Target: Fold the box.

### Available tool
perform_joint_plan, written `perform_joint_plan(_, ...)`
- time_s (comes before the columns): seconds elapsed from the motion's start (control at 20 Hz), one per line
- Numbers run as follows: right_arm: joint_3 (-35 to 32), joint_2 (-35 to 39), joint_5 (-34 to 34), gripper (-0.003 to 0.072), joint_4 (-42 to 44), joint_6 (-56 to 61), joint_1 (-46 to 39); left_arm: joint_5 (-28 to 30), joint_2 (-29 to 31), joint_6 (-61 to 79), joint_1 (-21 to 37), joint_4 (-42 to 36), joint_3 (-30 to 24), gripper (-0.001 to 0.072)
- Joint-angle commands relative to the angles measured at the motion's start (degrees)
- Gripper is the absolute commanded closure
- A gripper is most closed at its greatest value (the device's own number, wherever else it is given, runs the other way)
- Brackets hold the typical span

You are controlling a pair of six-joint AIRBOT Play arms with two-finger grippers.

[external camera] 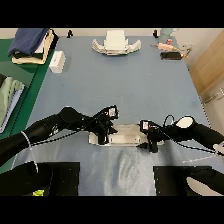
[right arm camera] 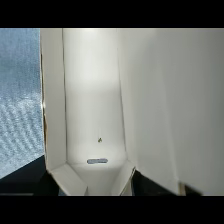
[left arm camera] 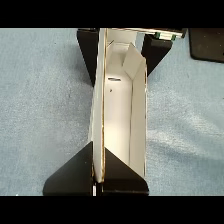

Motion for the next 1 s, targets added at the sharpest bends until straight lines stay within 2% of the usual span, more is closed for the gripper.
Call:
perform_joint_plan(0.0,0.00,-0.04,0.04,0.0165,0.02,0.02,0.07,0.02,0.00,0.00,0.02,0.00,-0.02,0.0695)
perform_joint_plan(0.95,0.00,-0.04,0.04,0.0165,0.00,0.02,0.04,0.83,0.00,-0.02,0.00,-1.18,-0.02,0.0692)
